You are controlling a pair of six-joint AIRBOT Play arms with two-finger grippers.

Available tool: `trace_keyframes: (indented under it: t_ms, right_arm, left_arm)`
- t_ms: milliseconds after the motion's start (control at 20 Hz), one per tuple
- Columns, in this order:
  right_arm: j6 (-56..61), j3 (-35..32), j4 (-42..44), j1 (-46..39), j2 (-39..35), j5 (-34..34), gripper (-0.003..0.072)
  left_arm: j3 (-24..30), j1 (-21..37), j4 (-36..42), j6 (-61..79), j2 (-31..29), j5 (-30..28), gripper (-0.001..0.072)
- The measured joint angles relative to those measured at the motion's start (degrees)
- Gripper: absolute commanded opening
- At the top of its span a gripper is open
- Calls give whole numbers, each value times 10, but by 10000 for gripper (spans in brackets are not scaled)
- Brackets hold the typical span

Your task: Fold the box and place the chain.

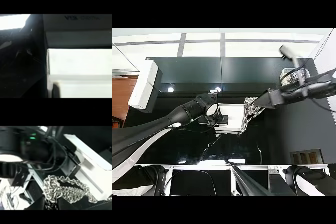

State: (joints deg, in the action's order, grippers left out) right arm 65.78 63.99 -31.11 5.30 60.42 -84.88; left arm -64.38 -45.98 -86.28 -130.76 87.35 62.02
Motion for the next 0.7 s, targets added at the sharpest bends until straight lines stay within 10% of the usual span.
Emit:
trace_keyframes:
  t_ms: [400,700]
  right_arm:
    - [-6,52,1,-7,2,-47,15]
    - [-20,-8,0,41,8,43,15]
  left_arm:
    - [0,0,0,0,0,0,32]
    - [0,0,-2,0,0,0,31]
